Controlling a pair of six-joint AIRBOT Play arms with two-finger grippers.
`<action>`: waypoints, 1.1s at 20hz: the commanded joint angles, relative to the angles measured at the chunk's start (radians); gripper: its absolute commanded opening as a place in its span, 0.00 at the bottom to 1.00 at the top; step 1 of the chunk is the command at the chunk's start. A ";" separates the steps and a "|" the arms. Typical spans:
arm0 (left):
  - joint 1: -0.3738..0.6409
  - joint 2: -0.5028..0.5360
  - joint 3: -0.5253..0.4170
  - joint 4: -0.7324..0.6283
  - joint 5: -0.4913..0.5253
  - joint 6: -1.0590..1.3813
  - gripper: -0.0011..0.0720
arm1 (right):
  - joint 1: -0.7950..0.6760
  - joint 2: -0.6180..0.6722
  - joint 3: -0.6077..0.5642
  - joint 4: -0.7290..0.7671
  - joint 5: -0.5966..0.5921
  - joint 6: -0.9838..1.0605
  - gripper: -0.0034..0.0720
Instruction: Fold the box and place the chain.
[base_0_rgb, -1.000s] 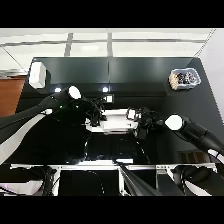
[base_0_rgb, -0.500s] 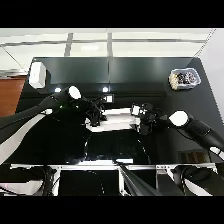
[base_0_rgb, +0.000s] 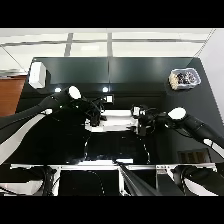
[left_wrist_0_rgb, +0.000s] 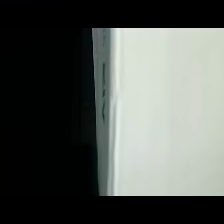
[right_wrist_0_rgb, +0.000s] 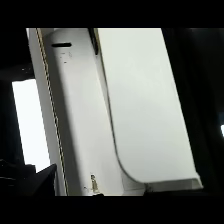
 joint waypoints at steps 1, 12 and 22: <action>-0.001 0.000 0.000 -0.001 0.001 -0.003 0.05 | -0.003 -0.044 0.001 0.002 0.044 -0.039 0.98; -0.001 0.000 0.000 -0.001 0.001 -0.003 0.05 | -0.003 -0.085 0.001 -0.067 0.024 -0.036 0.97; -0.001 0.000 0.000 -0.001 0.000 -0.003 0.05 | 0.000 -0.109 0.029 -0.108 0.017 0.037 0.97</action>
